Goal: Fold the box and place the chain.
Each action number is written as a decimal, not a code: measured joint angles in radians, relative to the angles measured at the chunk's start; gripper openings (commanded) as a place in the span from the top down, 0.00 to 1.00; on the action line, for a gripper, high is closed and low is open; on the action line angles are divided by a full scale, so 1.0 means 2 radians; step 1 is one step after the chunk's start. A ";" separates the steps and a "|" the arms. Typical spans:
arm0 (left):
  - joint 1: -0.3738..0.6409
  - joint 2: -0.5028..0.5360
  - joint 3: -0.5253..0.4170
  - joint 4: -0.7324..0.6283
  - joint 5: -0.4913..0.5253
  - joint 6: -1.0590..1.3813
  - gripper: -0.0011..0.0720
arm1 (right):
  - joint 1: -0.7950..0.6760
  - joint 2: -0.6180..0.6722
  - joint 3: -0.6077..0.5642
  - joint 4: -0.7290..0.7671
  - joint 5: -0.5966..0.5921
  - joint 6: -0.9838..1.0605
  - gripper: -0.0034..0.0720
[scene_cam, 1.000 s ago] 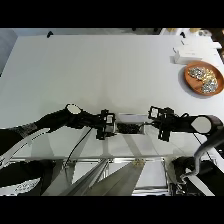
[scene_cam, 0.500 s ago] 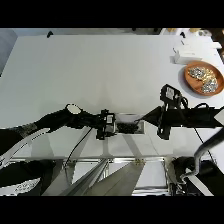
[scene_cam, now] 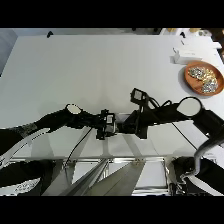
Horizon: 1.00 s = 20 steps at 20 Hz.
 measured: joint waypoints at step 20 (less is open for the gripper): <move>0.000 0.000 0.000 0.000 0.000 0.000 0.70 | -0.019 -0.081 0.155 -0.191 0.085 0.089 0.80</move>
